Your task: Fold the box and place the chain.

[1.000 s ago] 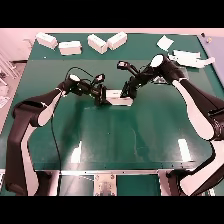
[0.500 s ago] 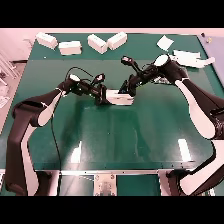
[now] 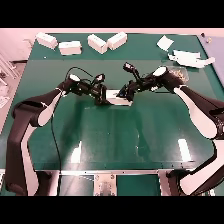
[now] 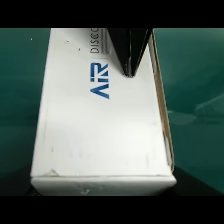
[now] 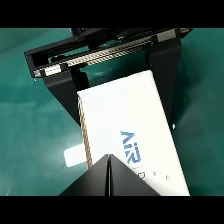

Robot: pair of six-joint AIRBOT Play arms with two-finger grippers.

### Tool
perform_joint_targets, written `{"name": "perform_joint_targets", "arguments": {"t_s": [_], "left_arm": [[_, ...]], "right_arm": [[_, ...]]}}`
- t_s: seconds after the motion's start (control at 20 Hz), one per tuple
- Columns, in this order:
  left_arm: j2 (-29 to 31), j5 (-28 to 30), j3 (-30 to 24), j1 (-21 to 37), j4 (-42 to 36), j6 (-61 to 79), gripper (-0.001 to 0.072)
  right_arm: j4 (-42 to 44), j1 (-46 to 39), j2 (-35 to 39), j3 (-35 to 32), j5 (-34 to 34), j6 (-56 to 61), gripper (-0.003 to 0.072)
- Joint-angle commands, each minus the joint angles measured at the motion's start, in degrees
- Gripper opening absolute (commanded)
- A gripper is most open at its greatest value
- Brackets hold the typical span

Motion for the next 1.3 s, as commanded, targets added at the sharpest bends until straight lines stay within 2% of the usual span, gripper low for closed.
{"name": "perform_joint_targets", "arguments": {"t_s": [0.0, 0.15, 0.35, 0.65, 0.95, 1.25], "left_arm": [[0.0, 0.1, 0.1, -0.1, -0.2, -0.3, 0.0524], [0.0, 0.1, 0.1, -0.1, -0.2, -0.3, 0.0524], [0.0, 0.1, 0.1, -0.1, -0.2, -0.3, 0.0524], [0.0, 0.2, 0.1, -0.1, -0.2, -0.3, 0.0524], [0.0, 0.2, 0.1, -0.1, -1.9, -0.3, 0.0524], [0.0, 0.0, 0.1, -0.1, -3.8, -0.3, 0.0524]], "right_arm": [[0.5, 0.0, -0.1, -3.1, -2.4, -2.9, 0.0006], [2.4, 0.0, 1.2, -2.4, -2.6, -4.2, 0.0007], [4.3, 0.0, 8.8, -1.7, -2.7, -4.0, 0.0007], [3.0, -0.7, 18.9, -3.6, -3.7, 5.7, 0.0006], [-5.0, -8.2, 38.8, -18.2, -11.0, 15.8, 0.0007], [-4.9, -21.0, 56.4, -34.2, -11.5, 16.9, 0.0007]]}}
